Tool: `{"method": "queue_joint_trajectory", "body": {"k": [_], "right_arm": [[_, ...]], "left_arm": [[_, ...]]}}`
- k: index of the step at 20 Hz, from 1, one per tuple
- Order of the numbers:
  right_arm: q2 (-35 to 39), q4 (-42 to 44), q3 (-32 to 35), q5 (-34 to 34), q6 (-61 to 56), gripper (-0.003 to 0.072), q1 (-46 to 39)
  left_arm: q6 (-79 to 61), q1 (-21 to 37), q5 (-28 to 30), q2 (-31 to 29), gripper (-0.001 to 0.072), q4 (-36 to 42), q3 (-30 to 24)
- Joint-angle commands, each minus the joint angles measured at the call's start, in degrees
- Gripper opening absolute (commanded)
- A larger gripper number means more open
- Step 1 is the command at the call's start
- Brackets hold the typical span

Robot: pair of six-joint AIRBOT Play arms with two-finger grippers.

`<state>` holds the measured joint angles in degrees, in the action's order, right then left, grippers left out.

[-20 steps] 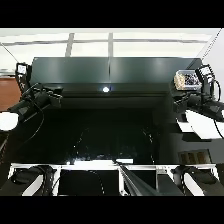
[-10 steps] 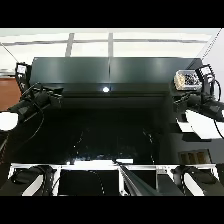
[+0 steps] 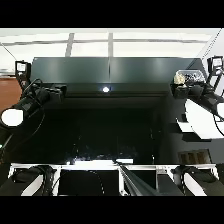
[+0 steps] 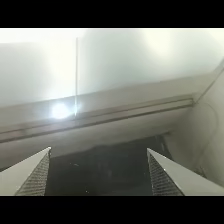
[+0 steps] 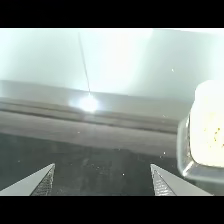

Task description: Fold the box and place the chain.

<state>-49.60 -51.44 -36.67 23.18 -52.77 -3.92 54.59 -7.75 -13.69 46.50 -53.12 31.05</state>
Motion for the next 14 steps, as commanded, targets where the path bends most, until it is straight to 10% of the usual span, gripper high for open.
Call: {"method": "queue_joint_trajectory", "body": {"k": [1,6,10,14], "right_arm": [[-5.2,0.2,0.0,-5.1,-3.6,0.072,-1.0],[-6.0,0.2,-4.6,-6.4,-14.7,0.072,-27.0],[-13.0,-3.3,-13.7,14.4,-17.2,0.072,-52.2],[-24.1,-22.9,-25.2,34.0,-14.3,0.072,-59.3]], "left_arm": [[-0.1,0.0,2.3,1.6,0.0703,-0.1,0.0],[-0.1,-0.1,2.3,1.6,0.0703,-0.1,0.0],[-0.1,-0.1,1.8,1.6,0.0703,-0.1,0.0],[-0.2,-0.1,1.5,1.7,0.0703,-0.2,0.0]]}}
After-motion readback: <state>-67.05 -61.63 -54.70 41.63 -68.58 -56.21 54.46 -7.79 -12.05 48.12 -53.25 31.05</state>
